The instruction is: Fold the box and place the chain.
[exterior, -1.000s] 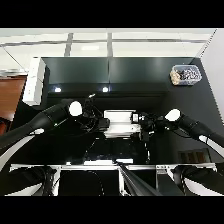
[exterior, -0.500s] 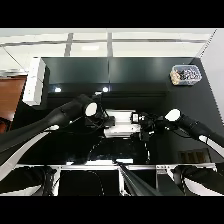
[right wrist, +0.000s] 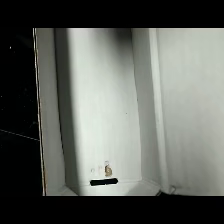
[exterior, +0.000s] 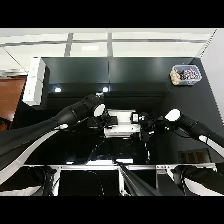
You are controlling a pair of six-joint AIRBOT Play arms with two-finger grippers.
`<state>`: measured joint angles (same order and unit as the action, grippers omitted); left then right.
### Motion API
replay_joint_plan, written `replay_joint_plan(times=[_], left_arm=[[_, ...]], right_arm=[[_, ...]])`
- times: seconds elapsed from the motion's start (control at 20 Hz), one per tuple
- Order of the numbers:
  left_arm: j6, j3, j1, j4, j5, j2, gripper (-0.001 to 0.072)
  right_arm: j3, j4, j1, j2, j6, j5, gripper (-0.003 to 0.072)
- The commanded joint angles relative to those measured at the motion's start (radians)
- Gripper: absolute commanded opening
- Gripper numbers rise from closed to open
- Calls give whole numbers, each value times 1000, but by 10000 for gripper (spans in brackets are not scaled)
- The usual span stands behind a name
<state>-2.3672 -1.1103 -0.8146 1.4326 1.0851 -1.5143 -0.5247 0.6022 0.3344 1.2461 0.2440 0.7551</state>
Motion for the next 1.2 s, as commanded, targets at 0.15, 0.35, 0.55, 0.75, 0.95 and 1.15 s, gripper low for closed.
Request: replay_joint_plan(times=[0.15, 0.35, 0.55, 0.75, 0.95, 1.15], left_arm=[[-23, -3, -3, 23, 1, -12, 351], [-23, -3, -10, 17, 3, -26, 351], [-23, -3, -12, 17, 5, -27, 217], [-21, -3, -15, 17, 6, -27, 117], [-21, -3, -15, 17, 7, -27, 29], [-19, -5, -15, 7, 23, -27, 207]], right_arm=[[0, 0, 0, 0, 0, 0, 134], [0, 0, 0, 0, 0, 0, 134], [0, 0, 0, 0, 0, 0, 134], [0, 0, 0, 0, 0, 0, 134], [0, 0, 0, 0, 0, 0, 134], [0, 0, 0, 0, 0, 0, 134]])
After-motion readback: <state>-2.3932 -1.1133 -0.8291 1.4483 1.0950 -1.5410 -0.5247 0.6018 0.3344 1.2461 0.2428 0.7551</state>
